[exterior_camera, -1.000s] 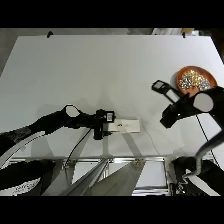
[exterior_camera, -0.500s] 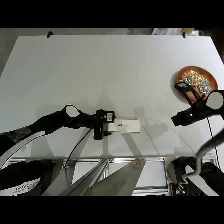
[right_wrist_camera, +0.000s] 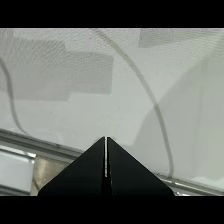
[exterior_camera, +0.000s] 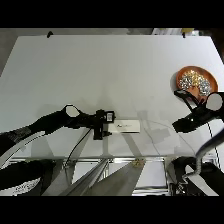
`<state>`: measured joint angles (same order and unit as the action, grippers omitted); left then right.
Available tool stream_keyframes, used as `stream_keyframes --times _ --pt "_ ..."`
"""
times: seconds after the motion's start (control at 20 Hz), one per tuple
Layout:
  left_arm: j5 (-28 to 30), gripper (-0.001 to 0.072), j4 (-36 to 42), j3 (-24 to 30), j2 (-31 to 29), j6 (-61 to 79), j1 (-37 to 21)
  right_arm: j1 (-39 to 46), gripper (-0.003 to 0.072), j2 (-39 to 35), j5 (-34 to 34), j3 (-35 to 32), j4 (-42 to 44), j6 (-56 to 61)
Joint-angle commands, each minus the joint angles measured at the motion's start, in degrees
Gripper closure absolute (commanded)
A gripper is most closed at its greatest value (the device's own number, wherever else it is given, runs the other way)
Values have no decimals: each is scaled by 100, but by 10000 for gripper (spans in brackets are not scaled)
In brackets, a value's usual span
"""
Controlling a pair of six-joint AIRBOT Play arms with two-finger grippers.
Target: Fold the box and place the chain.
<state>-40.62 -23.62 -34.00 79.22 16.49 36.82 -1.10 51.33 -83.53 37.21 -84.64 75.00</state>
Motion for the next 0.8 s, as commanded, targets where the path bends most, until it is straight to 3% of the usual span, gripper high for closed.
stream_keyframes --times 0.0,0.15,0.35,0.5,0.6,0.75 --pt "-44 506 2 -2 -22 4 -2 4 670 -2 -50 -4 2 2" --pt "-79 503 -57 -2 -393 -179 -122 4 670 -2 -50 -4 2 2" --pt "-48 500 -743 -2 -1711 -1047 -772 4 670 -2 -50 -4 2 2" --pt "214 501 -1884 -2 -2848 -2391 -1768 4 670 -2 -50 -4 2 2" --pt "306 500 -2933 -2 -3580 -3613 -2728 2 670 -2 -50 -4 2 2" --pt "306 500 -4918 -2 -4087 -6000 -3801 2 670 -2 -50 -4 2 2"
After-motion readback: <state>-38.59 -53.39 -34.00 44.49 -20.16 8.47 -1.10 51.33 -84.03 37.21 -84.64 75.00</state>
